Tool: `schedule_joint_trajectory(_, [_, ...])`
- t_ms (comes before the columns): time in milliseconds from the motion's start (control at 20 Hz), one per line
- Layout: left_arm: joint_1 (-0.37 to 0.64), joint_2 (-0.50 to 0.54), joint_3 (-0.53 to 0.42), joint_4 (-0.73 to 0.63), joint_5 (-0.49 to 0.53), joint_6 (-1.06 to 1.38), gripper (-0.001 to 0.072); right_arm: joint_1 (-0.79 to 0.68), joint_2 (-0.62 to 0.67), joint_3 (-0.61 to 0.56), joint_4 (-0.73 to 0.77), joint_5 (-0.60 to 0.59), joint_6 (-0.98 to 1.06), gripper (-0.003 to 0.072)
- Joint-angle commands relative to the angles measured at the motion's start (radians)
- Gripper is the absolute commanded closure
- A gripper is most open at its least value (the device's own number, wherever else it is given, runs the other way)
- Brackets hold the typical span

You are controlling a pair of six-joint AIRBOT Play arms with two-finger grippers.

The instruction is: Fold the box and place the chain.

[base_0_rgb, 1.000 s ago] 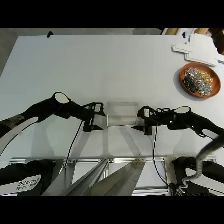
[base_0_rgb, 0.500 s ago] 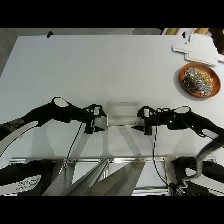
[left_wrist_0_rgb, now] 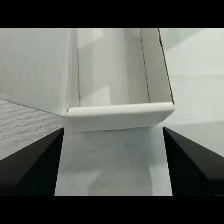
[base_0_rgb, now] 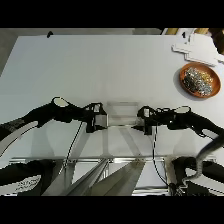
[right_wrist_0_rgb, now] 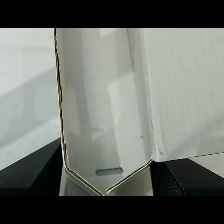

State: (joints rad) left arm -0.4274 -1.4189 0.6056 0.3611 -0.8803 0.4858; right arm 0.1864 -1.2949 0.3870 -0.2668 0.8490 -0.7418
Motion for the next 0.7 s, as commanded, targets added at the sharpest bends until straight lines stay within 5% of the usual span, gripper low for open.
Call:
schedule_joint_trajectory(0, [-0.011,0.001,-0.001,-0.008,0.009,-0.007,0.0001,0.000,0.000,0.000,0.000,0.000,0.000,0.0268])
schedule_joint_trajectory(650, [-0.061,-0.001,0.000,-0.061,0.053,-0.007,0.0003,0.000,0.000,0.000,0.000,0.000,0.000,0.0268])
